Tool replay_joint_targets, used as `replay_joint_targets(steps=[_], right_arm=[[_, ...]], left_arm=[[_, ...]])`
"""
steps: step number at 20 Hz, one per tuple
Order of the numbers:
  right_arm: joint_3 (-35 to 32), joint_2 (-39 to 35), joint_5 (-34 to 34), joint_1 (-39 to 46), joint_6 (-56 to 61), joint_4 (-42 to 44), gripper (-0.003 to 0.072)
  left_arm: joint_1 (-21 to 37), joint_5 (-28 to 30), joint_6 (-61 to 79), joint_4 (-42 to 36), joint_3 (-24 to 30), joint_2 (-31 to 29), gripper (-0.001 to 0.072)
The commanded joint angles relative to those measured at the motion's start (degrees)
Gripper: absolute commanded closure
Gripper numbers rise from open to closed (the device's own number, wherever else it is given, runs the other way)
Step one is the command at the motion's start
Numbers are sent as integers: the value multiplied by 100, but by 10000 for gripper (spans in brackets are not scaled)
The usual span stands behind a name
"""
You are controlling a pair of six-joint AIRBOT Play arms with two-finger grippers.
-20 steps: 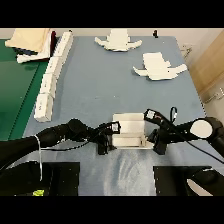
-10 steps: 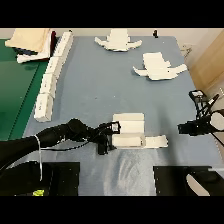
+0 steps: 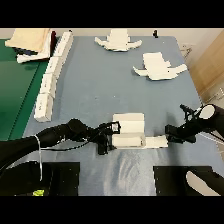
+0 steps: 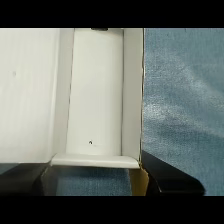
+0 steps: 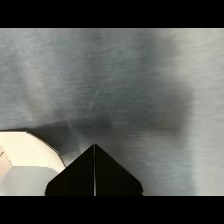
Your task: Fold the box.
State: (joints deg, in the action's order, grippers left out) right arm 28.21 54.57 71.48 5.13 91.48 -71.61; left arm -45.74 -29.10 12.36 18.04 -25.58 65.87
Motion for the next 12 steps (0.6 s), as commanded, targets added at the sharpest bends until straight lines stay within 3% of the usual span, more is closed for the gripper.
replay_joint_targets(steps=[1, 7, 11, 12], right_arm=[[-332, 118, 7, 52, -490, 1029, 685], [-579, -24, 208, 44, -1456, 2824, 684], [-577, -546, 168, 44, -1622, 3073, 683], [-579, -708, 149, 46, -1692, 3071, 639]], left_arm=[[0, 0, 2, 0, -7, 0, 255], [2, 2, 2, 0, -7, -2, 255], [2, 2, 0, 0, -7, 0, 255], [0, 2, 2, 0, -7, -2, 255]])
